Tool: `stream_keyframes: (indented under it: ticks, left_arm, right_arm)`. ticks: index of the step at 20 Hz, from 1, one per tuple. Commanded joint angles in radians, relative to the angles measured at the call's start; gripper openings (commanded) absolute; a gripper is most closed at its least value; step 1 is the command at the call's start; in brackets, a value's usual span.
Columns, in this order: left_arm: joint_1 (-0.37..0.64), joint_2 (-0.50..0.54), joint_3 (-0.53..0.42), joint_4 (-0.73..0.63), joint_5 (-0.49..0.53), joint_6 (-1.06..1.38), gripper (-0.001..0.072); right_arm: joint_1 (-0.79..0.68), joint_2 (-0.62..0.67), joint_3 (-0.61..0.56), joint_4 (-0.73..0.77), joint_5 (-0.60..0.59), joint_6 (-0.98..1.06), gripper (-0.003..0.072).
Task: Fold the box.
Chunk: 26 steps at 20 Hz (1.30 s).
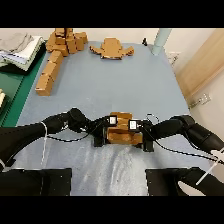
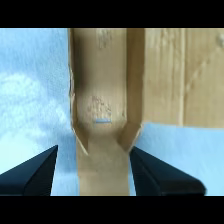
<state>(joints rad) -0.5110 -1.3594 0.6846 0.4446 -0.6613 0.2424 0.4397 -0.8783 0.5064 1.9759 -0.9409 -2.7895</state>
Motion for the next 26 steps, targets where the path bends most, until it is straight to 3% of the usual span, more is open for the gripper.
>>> stream_keyframes:
  ticks: [1,12,20,26]
  left_arm:
    - [0.001,0.0,0.0,0.0,0.0,0.0,0.0599]
    - [0.001,0.0,0.0,0.0,0.0,0.0,0.0599]
    - [0.001,0.0,0.0,0.0,0.0,0.0,0.0599]
    - [0.001,0.0,0.0,0.0,0.0,0.0,0.0599]
  right_arm:
    - [0.0,0.029,0.001,-0.036,-0.011,0.034,0.072]
    - [-0.002,0.125,0.001,-0.185,-0.011,0.278,0.072]
    - [-0.001,0.223,0.001,0.212,-0.053,0.695,0.0718]
    - [0.032,0.211,-0.002,0.237,-0.055,1.088,0.0718]
